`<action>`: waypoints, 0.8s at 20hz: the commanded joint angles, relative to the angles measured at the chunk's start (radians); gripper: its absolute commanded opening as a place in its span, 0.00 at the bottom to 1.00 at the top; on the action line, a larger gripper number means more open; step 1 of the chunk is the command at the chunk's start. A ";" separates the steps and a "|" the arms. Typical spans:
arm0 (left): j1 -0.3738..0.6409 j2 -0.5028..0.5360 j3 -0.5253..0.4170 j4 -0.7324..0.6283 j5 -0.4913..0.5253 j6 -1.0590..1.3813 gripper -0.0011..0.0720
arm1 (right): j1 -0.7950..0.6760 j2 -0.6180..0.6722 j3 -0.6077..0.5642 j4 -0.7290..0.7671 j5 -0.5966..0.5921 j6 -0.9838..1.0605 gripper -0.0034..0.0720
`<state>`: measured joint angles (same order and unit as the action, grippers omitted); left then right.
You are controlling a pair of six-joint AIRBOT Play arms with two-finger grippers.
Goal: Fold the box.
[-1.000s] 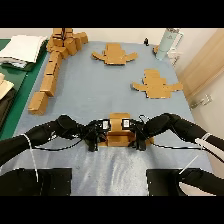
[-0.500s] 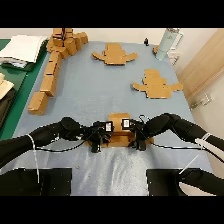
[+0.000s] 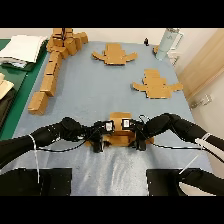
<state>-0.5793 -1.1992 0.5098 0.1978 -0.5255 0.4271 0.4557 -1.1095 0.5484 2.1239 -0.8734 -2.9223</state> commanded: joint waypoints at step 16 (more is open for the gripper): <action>0.000 0.032 0.000 0.081 -0.007 -0.053 0.31 | 0.000 0.000 0.000 0.000 0.000 0.000 0.82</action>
<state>-0.5800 -1.1946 0.5098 0.2203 -0.5308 0.4198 0.4557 -1.1095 0.5484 2.1242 -0.8730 -2.9215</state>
